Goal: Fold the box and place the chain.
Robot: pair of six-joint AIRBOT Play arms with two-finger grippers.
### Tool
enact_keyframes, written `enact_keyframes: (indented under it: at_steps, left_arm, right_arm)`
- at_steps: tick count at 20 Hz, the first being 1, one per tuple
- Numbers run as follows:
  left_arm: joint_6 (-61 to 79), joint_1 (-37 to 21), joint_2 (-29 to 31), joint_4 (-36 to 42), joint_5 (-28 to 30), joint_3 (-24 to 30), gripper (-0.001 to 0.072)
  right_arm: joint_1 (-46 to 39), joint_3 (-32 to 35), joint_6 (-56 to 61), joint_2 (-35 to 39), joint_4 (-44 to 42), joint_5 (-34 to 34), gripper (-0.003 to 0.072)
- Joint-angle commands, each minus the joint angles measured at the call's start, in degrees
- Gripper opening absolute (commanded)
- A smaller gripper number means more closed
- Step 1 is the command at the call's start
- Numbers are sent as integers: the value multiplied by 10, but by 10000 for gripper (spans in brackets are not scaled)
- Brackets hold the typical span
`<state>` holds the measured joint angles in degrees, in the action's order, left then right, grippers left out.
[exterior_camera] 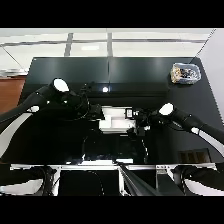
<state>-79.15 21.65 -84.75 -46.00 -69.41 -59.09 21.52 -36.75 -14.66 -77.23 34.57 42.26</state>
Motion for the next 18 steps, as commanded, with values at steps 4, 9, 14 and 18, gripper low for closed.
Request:
enact_keyframes:
  at_steps: [4,9,14,18]
  left_arm:
    - [-130,58,0,-133,6,-33,404]
    - [-169,92,0,-142,55,-33,404]
    - [-190,109,0,-162,59,-33,350]
    - [-263,132,-1,-246,60,-33,350]
  right_arm:
    - [0,0,0,0,0,0,164]
    - [0,0,0,0,0,0,164]
    - [0,0,0,0,0,0,164]
    - [0,0,0,0,0,0,164]
